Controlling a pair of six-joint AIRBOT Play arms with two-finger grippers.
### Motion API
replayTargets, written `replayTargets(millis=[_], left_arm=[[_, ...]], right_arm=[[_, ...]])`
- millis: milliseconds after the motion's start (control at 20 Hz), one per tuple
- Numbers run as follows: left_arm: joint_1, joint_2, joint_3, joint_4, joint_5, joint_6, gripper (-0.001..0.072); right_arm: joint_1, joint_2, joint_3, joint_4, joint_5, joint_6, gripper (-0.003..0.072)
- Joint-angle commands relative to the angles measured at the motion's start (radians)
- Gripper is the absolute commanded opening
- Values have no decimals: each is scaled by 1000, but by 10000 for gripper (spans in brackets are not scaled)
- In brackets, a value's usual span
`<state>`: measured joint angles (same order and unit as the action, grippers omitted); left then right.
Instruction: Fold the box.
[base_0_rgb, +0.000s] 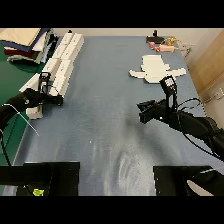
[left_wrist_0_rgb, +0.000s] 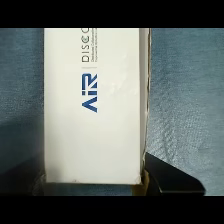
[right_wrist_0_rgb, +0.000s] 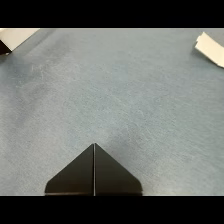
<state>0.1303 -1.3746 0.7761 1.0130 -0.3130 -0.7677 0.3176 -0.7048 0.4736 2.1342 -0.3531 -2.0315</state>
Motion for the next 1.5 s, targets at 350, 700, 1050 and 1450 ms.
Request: replayTargets(millis=[350, 700, 1050, 1450], left_arm=[[0, -3, 1, -8, 25, -10, 536], [2, 5, 2, -14, 1, -11, 701], [32, 184, 2, 71, -320, -14, 701], [79, 473, 60, 248, -748, -254, 701]], right_arm=[[0, 0, 1, 0, -1, 0, 2], [0, 0, 1, 0, -2, 0, 3], [0, 0, 1, -19, -48, 0, 3], [0, -69, 45, -31, -193, 98, 2]])
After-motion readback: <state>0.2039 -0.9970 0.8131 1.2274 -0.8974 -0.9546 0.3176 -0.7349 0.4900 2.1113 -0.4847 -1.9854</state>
